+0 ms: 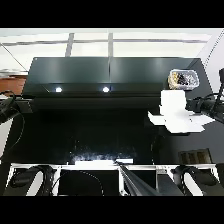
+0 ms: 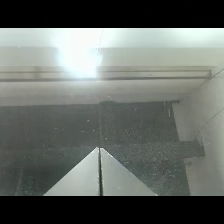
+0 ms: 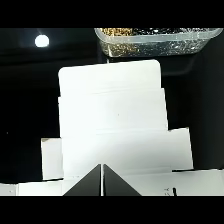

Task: Fold the box and place the chain.

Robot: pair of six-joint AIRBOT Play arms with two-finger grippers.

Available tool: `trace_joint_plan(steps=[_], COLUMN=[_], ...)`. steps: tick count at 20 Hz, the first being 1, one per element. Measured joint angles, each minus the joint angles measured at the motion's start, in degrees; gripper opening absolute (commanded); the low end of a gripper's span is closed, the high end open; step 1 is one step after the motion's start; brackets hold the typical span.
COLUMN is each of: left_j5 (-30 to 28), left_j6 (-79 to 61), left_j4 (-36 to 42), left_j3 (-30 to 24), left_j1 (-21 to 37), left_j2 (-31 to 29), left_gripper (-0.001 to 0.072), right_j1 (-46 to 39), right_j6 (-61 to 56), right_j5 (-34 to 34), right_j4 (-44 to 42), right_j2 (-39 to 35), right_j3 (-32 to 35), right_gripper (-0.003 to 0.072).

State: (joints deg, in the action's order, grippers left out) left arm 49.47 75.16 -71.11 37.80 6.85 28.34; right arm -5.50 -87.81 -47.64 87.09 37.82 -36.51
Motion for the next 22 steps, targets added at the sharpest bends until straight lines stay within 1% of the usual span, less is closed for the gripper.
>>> trace_joint_plan(steps=[16, 19, 22], left_j5=[-0.09, -2.51, -5.33], left_j6=[0.02, 0.00, 0.04], left_j4=[0.00, 0.00, 1.27], left_j3=[0.00, 0.00, 0.00], left_j1=[0.00, 0.00, -0.09], left_j2=[0.00, 0.00, 0.02], left_gripper=[0.0033, 0.0033, 0.0033], right_j1=[0.00, 0.00, 0.00], right_j6=[0.02, 0.00, -0.02], right_j5=[0.02, 0.74, 4.20], right_j4=[-0.02, -1.01, -2.03], right_j2=[0.00, 0.00, 0.00], right_j3=[0.00, 0.00, 0.00], right_gripper=[0.0045, 0.0045, 0.0047])
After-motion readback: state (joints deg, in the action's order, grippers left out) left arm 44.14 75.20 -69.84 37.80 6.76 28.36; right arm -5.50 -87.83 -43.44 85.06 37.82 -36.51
